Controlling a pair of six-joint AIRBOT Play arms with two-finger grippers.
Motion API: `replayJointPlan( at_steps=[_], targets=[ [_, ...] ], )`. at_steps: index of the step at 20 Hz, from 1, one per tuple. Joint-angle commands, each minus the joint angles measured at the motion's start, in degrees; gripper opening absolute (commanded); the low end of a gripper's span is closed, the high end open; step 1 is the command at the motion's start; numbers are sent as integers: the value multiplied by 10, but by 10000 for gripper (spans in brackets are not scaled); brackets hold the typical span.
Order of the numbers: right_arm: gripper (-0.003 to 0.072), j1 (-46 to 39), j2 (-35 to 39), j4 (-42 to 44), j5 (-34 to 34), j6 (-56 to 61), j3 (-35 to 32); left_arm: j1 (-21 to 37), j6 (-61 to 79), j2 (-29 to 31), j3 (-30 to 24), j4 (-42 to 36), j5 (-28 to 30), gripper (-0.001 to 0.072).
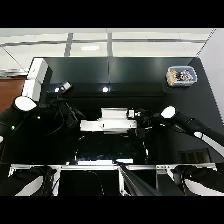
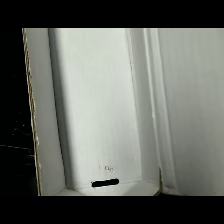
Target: Fold the box and place the chain.
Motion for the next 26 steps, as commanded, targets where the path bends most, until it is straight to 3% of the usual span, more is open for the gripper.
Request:
replayJointPlan(
  at_steps=[1, 2, 5, 14, 15, 16, 17, 20, 23, 26],
  targets=[
    [167, 0, 0, 0, 0, 0, 0, -17, 162, 5, -29, -7, 38, 564],
    [167, 0, 0, 0, 0, 0, 0, -28, 185, 3, -29, -7, 73, 714],
    [167, 0, 0, 0, 0, 0, 0, -59, 243, -2, -28, 12, 146, 704],
    [167, 0, 0, 0, 0, 0, 0, -162, 283, -82, -3, 5, 141, 691],
    [167, 0, 0, 0, 0, 0, 0, -170, 279, -88, -2, 5, 140, 639],
    [167, 0, 0, 0, 0, 0, 0, -174, 265, -93, -2, 5, 139, 504],
    [167, 0, 0, 0, 0, 0, 0, -174, 262, -97, -2, 0, 138, 436],
    [167, 0, 0, 0, 0, 0, 0, -174, 267, -105, -2, -61, 139, 396],
    [167, 0, 0, 0, 0, 0, 0, -174, 268, -105, -2, -78, 138, 223],
    [167, 0, 0, 0, 0, 0, 0, -174, 268, -106, -2, -90, 138, 219]
  ],
)
